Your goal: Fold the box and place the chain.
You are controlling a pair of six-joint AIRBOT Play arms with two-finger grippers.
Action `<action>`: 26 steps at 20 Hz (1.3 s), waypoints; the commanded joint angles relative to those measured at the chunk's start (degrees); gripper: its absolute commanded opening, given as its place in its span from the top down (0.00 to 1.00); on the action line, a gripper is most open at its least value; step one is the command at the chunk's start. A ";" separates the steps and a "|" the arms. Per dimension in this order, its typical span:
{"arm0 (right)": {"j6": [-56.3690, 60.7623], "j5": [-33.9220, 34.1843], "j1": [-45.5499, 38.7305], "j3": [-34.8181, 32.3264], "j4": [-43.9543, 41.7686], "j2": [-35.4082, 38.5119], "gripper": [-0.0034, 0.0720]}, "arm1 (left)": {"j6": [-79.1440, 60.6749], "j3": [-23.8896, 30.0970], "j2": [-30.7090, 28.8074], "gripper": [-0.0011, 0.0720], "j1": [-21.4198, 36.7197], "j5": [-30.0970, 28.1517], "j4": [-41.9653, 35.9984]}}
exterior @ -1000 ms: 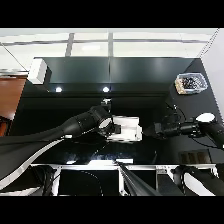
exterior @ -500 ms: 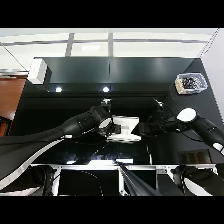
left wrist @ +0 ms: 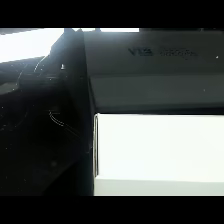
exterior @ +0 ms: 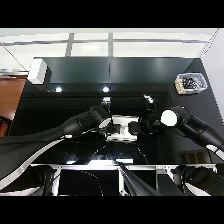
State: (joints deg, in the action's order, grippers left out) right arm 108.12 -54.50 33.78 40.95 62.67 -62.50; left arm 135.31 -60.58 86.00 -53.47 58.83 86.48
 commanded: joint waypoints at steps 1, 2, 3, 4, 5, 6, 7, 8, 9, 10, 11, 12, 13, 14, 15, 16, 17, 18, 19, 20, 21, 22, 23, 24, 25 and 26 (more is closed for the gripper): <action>9.66 -2.93 1.57 2.47 5.31 -1.36 0.37 | -0.09 -0.02 -0.04 0.95 0.02 -0.11 -0.15; 10.86 -4.66 2.29 3.65 6.88 -2.34 0.37 | -0.07 -0.02 -0.04 0.95 0.02 -0.11 -0.15; 11.89 -6.34 3.89 5.16 9.31 -3.54 0.37 | -0.07 -0.02 -0.04 0.95 0.02 -0.11 -0.13; 13.92 -7.80 5.84 6.60 13.00 -4.70 0.37 | -0.07 -0.02 -0.04 0.95 0.02 -0.11 -0.13; 17.38 -9.33 7.87 7.80 17.42 -5.75 0.37 | -0.07 -0.02 -0.04 0.95 0.02 -0.11 -0.13; 20.46 -10.21 9.27 8.46 20.39 -6.51 0.37 | -0.07 -0.02 -0.04 0.95 0.02 -0.09 -0.13; 21.66 -10.19 9.84 8.57 20.79 -6.97 0.37 | -0.07 -0.02 -0.04 0.95 0.02 -0.09 -0.13; 22.45 -10.21 9.92 8.57 20.74 -7.41 0.37 | -0.09 -0.02 -0.04 0.95 0.02 -0.07 -0.13; 22.40 -10.27 9.92 8.57 20.72 -7.67 0.37 | -0.07 -0.02 -0.04 0.95 0.02 -0.07 -0.13; 22.36 -10.27 9.88 8.57 20.74 -7.67 0.37 | -0.09 -0.02 -0.04 0.95 0.04 -0.07 -0.13; 22.10 -10.23 9.75 8.57 20.55 -7.67 0.37 | -0.09 -0.02 -0.04 0.95 0.04 -0.09 -0.13; 21.62 -10.21 9.46 8.57 20.24 -7.67 0.37 | -0.09 -0.02 -0.04 0.95 0.04 -0.09 -0.13; 20.50 -10.21 8.81 8.57 19.02 -7.67 0.37 | -0.09 -0.02 -0.04 0.95 0.04 -0.09 -0.11; 20.02 -10.23 8.02 8.57 17.92 -7.67 0.37 | -0.07 -0.02 -0.04 0.95 0.04 -0.09 -0.09; 20.02 -10.23 7.45 8.57 17.51 -7.65 0.37 | -0.09 -0.02 -0.04 0.95 0.04 -0.09 -0.09; 20.15 -10.21 7.04 8.57 17.49 -7.67 0.37 | -0.07 -0.02 -0.04 0.95 0.04 -0.09 -0.11; 20.90 -10.01 6.91 8.57 17.53 -7.67 0.37 | -0.07 -0.02 -0.04 0.95 0.04 -0.09 -0.11; 21.75 -9.73 6.93 8.55 17.66 -7.67 0.37 | -0.07 -0.02 -0.04 0.95 0.02 -0.09 -0.11; 22.47 -9.68 6.93 8.55 17.94 -7.82 0.37 | -0.07 -0.02 -0.04 0.95 0.04 -0.09 -0.11; 22.43 -9.92 6.93 8.55 17.90 -8.33 0.37 | -0.07 -0.02 -0.04 0.95 0.02 -0.09 -0.11; 22.43 -10.10 6.93 8.55 17.42 -8.87 0.37 | -0.09 -0.02 -0.04 0.95 0.02 -0.09 -0.11; 22.40 -9.97 7.04 8.55 16.81 -9.53 0.37 | -0.09 -0.02 -0.04 0.95 0.02 -0.04 -0.13; 22.40 -9.94 7.06 8.55 16.46 -10.10 0.37 | -0.07 -0.02 -0.04 0.95 0.02 -0.04 -0.13; 22.40 -9.97 7.04 8.55 16.41 -10.71 0.37 | -0.09 -0.02 -0.04 0.95 0.04 -0.04 -0.11; 22.40 -10.01 7.04 8.55 16.44 -11.08 0.37 | -0.09 -0.02 -0.04 0.95 0.04 -0.04 -0.11; 22.43 -9.92 7.04 8.52 16.48 -11.26 0.37 | -0.09 -0.02 -0.04 0.95 0.04 -0.04 -0.11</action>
State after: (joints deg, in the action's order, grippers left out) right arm 130.39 -64.38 40.82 49.47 79.57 -72.71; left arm 135.22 -60.58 86.00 -53.47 58.85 86.32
